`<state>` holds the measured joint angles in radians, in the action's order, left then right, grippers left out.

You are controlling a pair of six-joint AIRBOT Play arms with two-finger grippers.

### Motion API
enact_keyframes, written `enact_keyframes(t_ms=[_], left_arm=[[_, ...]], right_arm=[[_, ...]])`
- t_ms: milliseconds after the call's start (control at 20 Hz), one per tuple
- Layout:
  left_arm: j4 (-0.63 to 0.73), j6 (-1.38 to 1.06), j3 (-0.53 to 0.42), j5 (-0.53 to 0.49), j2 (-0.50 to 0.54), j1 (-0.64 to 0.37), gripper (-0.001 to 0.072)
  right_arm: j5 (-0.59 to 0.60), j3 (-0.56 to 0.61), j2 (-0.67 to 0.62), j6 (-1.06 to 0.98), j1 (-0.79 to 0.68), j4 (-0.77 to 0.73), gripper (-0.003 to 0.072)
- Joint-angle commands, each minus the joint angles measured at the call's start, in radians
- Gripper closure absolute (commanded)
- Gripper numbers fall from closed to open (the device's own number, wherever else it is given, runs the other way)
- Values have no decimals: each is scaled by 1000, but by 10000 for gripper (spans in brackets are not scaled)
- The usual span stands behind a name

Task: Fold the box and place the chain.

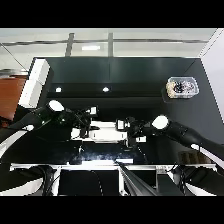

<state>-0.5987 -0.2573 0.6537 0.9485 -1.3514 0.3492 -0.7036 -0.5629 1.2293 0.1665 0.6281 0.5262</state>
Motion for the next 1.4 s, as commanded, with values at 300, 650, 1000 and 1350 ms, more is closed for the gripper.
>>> enact_keyframes(t_ms=[300, 650, 1000, 1350], left_arm=[[2, 2, 0, -3, 0, 0, 676], [2, 3, 0, -3, 0, 0, 676], [2, 2, 0, -3, 0, 0, 677], [1, 2, 0, -3, 0, 0, 676]], right_arm=[[-52, 0, 43, 133, -116, -60, -33], [-60, 0, 44, 166, -98, -87, -33], [-13, 3, 44, 61, -50, -11, -33], [28, 5, 48, -40, -29, 73, -32]])
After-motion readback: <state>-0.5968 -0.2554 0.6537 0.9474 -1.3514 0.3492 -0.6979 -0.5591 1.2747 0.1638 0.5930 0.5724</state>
